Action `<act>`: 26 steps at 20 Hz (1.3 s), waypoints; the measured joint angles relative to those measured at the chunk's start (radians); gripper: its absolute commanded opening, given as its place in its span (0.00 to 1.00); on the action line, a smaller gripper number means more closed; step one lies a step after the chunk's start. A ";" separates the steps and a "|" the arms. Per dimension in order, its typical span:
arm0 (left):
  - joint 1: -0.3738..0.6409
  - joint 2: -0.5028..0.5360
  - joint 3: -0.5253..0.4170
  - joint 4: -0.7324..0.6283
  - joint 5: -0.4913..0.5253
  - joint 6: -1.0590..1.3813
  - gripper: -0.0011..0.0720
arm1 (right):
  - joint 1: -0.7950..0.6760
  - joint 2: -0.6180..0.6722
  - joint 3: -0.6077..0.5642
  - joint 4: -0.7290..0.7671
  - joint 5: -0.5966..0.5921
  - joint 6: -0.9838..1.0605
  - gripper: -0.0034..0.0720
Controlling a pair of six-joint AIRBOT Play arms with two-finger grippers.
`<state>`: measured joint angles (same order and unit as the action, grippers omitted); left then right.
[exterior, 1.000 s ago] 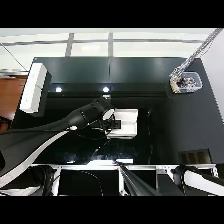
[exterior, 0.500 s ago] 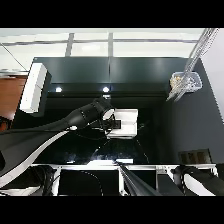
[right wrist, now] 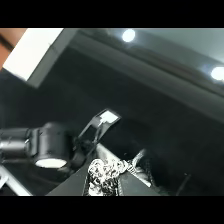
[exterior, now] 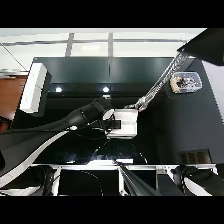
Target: Fold the box and place the chain.
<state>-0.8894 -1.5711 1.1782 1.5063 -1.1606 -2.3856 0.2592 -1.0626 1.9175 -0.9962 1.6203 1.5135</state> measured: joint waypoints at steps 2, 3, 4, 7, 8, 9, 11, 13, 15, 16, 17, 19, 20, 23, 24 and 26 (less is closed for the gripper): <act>0.000 0.000 0.000 0.000 0.000 0.000 0.05 | 0.026 0.000 0.000 -0.005 0.005 0.000 0.05; 0.000 0.000 0.000 0.000 0.000 0.000 0.05 | 0.038 0.000 0.000 -0.006 0.006 0.000 0.05; 0.000 0.000 0.000 0.000 0.000 0.000 0.05 | 0.048 0.000 0.000 -0.006 0.007 0.000 0.05; 0.000 0.000 0.000 0.000 0.000 0.000 0.05 | 0.071 0.000 0.000 -0.009 0.011 0.000 0.05; 0.000 0.000 0.000 0.000 0.000 0.000 0.05 | 0.075 0.001 0.000 -0.010 0.013 0.000 0.05; 0.000 0.000 0.000 0.000 0.000 0.000 0.05 | 0.079 0.002 0.000 -0.010 0.013 0.000 0.05; 0.000 0.000 0.000 0.000 0.000 0.000 0.05 | 0.090 0.003 0.000 -0.009 0.013 0.000 0.05; 0.000 0.000 0.000 0.000 0.000 0.000 0.05 | 0.105 0.006 0.000 -0.006 0.013 0.000 0.05; 0.000 0.000 0.000 0.000 0.000 0.000 0.05 | 0.113 0.007 0.000 0.000 0.003 0.000 0.05; 0.000 0.000 0.000 0.000 0.000 0.000 0.05 | 0.116 0.007 0.000 0.006 -0.004 0.000 0.05; 0.000 0.000 0.000 0.000 0.000 0.000 0.05 | 0.118 0.007 0.000 0.014 -0.016 -0.001 0.05; 0.000 0.000 0.000 0.000 0.000 0.000 0.05 | 0.120 0.008 0.000 0.028 -0.042 -0.003 0.05; 0.000 0.000 0.000 0.000 0.000 0.000 0.05 | 0.121 0.008 0.000 0.031 -0.054 -0.005 0.05; 0.000 0.000 0.000 0.000 0.000 -0.001 0.05 | 0.122 0.008 0.000 0.039 -0.079 -0.006 0.05; 0.000 0.000 0.000 0.000 0.000 -0.001 0.05 | 0.122 0.008 0.000 0.039 -0.084 -0.006 0.05; 0.000 0.000 0.000 0.000 0.000 0.000 0.05 | 0.122 0.008 0.000 0.040 -0.090 -0.006 0.05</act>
